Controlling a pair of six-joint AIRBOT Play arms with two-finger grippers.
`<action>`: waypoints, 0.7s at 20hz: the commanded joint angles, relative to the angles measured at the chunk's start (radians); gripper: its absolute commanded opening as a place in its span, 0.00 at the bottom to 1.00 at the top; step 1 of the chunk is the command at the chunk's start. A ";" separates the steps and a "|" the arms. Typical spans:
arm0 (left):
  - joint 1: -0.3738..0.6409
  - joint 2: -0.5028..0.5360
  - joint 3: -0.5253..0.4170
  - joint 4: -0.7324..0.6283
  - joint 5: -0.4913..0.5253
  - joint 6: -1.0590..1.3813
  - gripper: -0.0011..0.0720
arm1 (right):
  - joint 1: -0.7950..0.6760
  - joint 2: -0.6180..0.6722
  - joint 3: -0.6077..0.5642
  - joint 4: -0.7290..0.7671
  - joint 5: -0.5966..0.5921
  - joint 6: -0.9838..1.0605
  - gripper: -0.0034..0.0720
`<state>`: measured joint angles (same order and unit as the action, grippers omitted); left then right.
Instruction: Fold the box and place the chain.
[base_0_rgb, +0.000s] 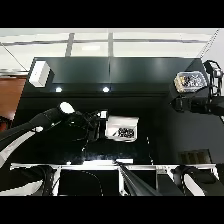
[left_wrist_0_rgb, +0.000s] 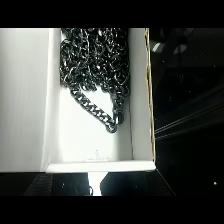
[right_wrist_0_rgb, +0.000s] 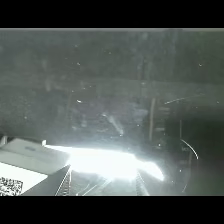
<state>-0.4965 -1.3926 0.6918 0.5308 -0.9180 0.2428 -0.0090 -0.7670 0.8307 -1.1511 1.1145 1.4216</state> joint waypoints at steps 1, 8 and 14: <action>-0.003 -0.001 0.000 0.004 0.009 -0.006 0.68 | 0.019 -0.012 -0.024 0.057 0.005 0.060 0.67; -0.003 -0.001 0.000 0.004 0.009 -0.006 0.68 | 0.285 -0.245 -0.097 0.245 -0.339 -0.142 0.89; -0.003 -0.001 0.000 0.004 0.008 -0.006 0.68 | 0.416 -0.269 -0.056 0.253 -0.177 -0.675 0.89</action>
<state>-0.4988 -1.3926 0.6918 0.5339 -0.9089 0.2371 0.3519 -1.0279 0.7502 -0.9150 0.8383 1.0256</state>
